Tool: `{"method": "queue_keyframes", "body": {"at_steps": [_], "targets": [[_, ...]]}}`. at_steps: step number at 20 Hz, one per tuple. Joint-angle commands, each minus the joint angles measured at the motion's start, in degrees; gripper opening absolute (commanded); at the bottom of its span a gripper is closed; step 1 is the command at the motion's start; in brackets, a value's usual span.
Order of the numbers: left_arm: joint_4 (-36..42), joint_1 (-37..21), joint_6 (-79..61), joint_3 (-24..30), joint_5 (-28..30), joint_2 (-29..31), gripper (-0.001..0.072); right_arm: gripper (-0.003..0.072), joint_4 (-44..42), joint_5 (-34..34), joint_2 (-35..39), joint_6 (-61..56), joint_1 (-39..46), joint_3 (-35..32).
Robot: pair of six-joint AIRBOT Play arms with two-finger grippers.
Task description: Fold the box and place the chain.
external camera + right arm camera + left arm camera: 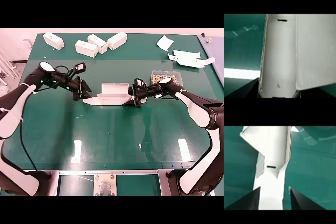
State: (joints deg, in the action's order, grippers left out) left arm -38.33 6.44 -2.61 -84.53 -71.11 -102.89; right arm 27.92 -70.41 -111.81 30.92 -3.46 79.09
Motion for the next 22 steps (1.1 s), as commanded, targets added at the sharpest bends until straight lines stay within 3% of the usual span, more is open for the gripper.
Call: {"method": "queue_keyframes", "body": {"at_steps": [1, 10, 22], "targets": [[-0.3, 1.5, 1.6, 0.0, 0.7, -1.9, 0.0437, 0.0477, 0.0, 0.0, 0.0, 0.0, 0.0, 0.0], [-2.4, 3.6, 1.0, 0.0, 10.2, -2.6, 0.0437, 0.0477, -0.1, 0.0, 0.0, 0.0, 0.0, 0.0], [-2.4, 3.7, -0.5, 0.0, 4.9, -2.6, 0.0440, 0.0477, -0.1, 0.0, 0.0, 0.0, 0.0, 0.0]]}}
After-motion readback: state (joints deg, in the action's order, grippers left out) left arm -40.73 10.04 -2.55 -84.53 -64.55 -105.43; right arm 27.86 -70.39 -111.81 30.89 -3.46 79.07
